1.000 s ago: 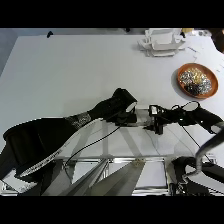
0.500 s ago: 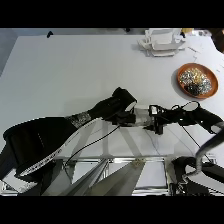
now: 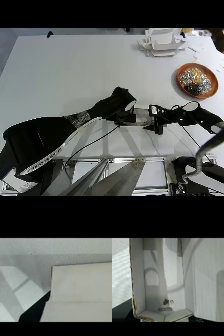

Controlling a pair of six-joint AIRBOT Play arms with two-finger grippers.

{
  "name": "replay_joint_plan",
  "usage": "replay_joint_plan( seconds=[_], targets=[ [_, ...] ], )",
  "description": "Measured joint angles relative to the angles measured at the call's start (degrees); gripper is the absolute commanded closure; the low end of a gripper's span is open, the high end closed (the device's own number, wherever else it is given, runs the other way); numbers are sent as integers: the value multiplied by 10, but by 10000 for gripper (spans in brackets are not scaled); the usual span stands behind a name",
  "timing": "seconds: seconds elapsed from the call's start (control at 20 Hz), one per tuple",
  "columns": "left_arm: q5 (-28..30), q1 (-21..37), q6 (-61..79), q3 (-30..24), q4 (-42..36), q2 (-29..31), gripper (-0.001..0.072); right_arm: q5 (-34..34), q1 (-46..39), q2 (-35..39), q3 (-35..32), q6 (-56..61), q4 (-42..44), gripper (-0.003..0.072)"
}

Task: Fold the box and place the chain.

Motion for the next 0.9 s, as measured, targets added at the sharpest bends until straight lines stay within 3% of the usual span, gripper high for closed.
replay_joint_plan(
  seconds=[0.25,0.45,0.55,0.75,0.9],
  targets=[
    [-18,7,9,-1,-7,12,348,0,0,0,0,-1,-1,274],
    [-17,29,96,0,-30,55,257,0,0,0,0,-1,-1,274],
    [-31,43,167,0,-43,84,-1,0,0,0,0,-1,-1,274],
    [-70,84,367,-15,-57,160,14,0,0,0,0,-1,-1,274],
    [-61,135,610,-78,-80,230,14,0,0,0,0,-1,-1,274]
  ],
)
